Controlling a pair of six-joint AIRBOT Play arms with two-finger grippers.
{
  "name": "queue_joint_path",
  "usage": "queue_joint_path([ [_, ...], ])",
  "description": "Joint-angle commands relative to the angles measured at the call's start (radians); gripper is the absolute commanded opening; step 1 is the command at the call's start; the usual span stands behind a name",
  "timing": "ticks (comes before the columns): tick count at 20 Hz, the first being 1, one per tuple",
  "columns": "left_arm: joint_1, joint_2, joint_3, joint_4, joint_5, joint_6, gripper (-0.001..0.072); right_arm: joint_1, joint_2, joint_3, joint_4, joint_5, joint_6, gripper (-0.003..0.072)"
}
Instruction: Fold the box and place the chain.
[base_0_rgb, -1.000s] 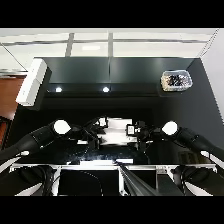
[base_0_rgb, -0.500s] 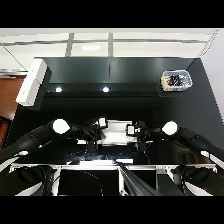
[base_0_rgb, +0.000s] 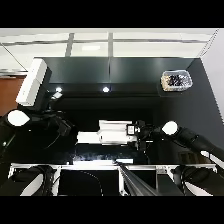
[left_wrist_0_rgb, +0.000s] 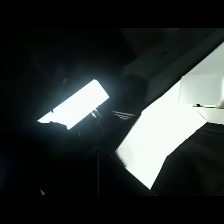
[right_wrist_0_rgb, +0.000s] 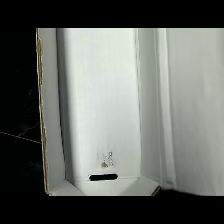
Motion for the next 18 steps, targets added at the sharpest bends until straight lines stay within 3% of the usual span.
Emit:
queue_joint_path([
  [1,0.156,0.007,-0.080,0.023,-0.094,-0.410,0.0028,0.001,0.000,0.000,0.000,0.002,0.001,0.0442],
  [4,0.140,-0.064,-0.145,-0.102,-0.136,-0.449,0.0028,0.001,0.000,0.000,0.000,0.002,0.001,0.0442],
  [11,0.128,-0.352,-0.153,-0.481,-0.146,-0.091,0.0027,0.001,0.000,0.000,0.000,0.002,0.001,0.0443],
  [18,0.128,-0.381,-0.153,-0.469,-0.140,-0.024,0.0027,0.001,0.000,0.000,0.000,0.002,0.001,0.0442],
])
